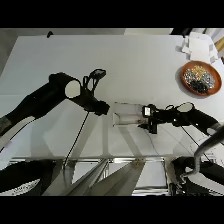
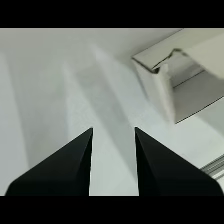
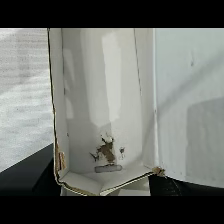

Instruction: Fold the box and place the chain.

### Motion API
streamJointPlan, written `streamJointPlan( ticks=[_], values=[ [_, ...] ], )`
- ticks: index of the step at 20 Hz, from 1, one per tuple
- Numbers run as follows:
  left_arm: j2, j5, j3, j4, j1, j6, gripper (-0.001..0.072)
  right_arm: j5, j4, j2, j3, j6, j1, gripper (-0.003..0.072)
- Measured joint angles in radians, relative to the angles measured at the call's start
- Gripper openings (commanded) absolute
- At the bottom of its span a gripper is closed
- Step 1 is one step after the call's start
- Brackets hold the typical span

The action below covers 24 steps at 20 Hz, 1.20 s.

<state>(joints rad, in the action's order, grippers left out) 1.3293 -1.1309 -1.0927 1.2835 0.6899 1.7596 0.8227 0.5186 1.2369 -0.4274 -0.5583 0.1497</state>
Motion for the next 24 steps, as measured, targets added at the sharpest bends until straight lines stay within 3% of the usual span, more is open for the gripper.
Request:
streamJointPlan(
  ticks=[10, 13, 20, 21, 22, 24],
  values=[
    [0.171, -0.037, -0.154, 0.074, 0.143, 0.336, 0.0270, 0.000, 0.000, 0.000, 0.000, 0.000, 0.000, 0.0411],
    [0.206, -0.079, -0.172, 0.149, 0.177, 0.443, 0.0270, 0.000, 0.000, 0.000, 0.000, 0.000, 0.000, 0.0411],
    [0.251, -0.105, -0.185, 0.176, 0.214, 0.604, 0.0268, 0.000, 0.000, 0.000, 0.000, 0.000, 0.000, 0.0411],
    [0.253, -0.105, -0.186, 0.175, 0.215, 0.615, 0.0238, 0.000, 0.000, 0.000, 0.000, 0.000, 0.000, 0.0411],
    [0.254, -0.101, -0.187, 0.174, 0.217, 0.624, 0.0137, 0.000, 0.000, 0.000, 0.000, 0.000, 0.000, 0.0411],
    [0.260, -0.089, -0.188, 0.171, 0.220, 0.634, 0.0130, 0.000, -0.001, 0.000, 0.000, 0.000, 0.000, 0.0411]
  ],
)
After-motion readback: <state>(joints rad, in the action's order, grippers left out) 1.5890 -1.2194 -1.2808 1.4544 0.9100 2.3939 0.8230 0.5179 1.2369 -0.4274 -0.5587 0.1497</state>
